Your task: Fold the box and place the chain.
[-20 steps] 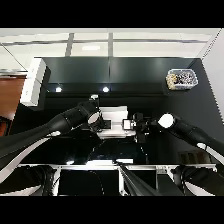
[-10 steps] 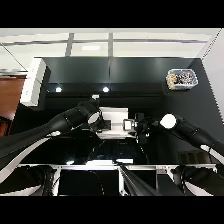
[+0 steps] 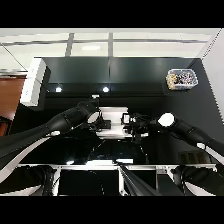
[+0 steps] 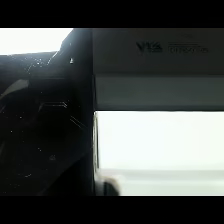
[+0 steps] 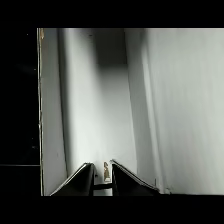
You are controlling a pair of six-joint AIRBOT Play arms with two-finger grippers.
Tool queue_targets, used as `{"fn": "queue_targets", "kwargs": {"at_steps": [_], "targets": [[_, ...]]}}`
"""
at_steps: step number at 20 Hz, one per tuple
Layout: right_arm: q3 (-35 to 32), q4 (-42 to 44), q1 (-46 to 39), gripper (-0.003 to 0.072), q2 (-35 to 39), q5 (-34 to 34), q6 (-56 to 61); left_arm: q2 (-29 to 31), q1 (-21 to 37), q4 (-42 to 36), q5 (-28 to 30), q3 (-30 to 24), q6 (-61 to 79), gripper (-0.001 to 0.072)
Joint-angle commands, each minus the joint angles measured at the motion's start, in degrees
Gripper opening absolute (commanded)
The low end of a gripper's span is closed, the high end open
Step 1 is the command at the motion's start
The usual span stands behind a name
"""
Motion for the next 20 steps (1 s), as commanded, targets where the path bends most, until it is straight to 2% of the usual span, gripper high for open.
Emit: {"fn": "queue_targets", "kwargs": {"at_steps": [1,3,4,5,6,7,8,9,10,13,15,18,20], "targets": [[-0.02,2.34,0.22,0.014,-0.94,-0.79,0.13,0.0,0.02,-0.11,0.15,0.04,-0.07,0.0029],[-0.02,2.32,0.24,0.0338,-0.92,-0.76,1.55,0.0,0.02,-0.13,0.15,0.04,-0.07,0.0029],[-0.02,2.32,0.22,0.0348,-0.92,-0.37,1.77,0.0,0.02,-0.13,0.15,0.04,-0.07,0.0029],[-0.02,2.23,0.22,0.0239,-0.92,-0.15,2.47,0.0,0.02,-0.13,0.15,0.04,-0.07,0.0029],[-0.02,1.99,0.24,0.0092,-0.94,0.04,2.49,0.0,0.02,-0.15,0.15,0.04,-0.09,0.0029],[-0.02,1.99,0.24,0.0293,-0.94,-0.24,2.99,0.0,0.02,-0.13,0.15,0.04,-0.09,0.003],[-0.02,1.86,0.22,0.0348,-0.92,-0.2,3.43,0.0,0.02,-0.13,0.15,0.04,-0.07,0.0029],[-0.02,0.61,0.22,0.0106,-0.92,-0.17,5.46,0.0,0.02,-0.15,0.15,0.04,-0.07,0.0029],[-0.02,-1.01,0.22,0.0018,-0.9,-0.13,9.03,0.0,0.02,-0.15,0.15,0.04,-0.07,0.0029],[0.61,-10.32,-0.98,0.0016,0.72,0.98,35.63,0.0,0.02,-0.13,0.13,0.04,-0.07,0.003],[2.84,-20.65,-6.4,0.0017,5.29,5.35,55.71,0.0,0.02,-0.13,0.13,0.04,-0.07,0.0029],[3.08,-34.01,-20.96,0.0017,13.6,6.01,76.76,0.0,0.02,-0.15,0.15,0.04,-0.07,0.0029],[2.99,-35.76,-32.65,0.0017,14.58,10.45,87.17,0.0,0.02,-0.15,0.13,0.04,-0.07,0.003]]}}
